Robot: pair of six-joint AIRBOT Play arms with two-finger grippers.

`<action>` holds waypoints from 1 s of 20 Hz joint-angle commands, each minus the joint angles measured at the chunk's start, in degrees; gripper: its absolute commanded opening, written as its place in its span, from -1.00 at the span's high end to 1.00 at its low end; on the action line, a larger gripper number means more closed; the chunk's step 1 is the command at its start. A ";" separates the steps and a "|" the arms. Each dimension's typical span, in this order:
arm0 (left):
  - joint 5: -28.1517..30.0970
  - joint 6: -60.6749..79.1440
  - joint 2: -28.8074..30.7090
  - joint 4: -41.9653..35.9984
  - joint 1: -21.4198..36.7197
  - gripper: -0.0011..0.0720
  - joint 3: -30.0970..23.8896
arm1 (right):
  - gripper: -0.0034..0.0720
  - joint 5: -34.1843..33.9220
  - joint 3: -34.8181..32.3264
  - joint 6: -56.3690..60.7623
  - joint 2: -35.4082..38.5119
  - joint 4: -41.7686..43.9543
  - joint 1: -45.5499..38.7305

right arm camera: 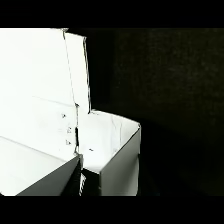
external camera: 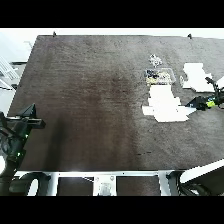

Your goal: Fold the box and place the chain.

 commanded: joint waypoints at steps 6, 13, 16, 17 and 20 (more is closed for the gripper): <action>0.02 0.02 0.04 0.02 0.00 0.92 0.00 | -0.23 3.32 0.00 -0.94 -1.33 -0.04 -0.07; 0.02 0.02 0.04 0.02 0.00 0.92 0.00 | -0.47 3.58 -0.07 0.98 -1.33 -3.26 0.04; 0.00 0.02 0.04 0.02 0.00 0.92 0.00 | -0.16 3.34 -0.70 0.00 -1.92 -0.17 0.44; 0.02 0.02 0.04 0.02 0.00 0.92 0.00 | -0.13 3.52 -1.14 -1.29 -2.36 2.05 0.44; -0.02 0.02 0.04 0.02 0.00 0.92 0.00 | 0.12 4.90 -2.97 -5.20 -2.99 8.55 0.39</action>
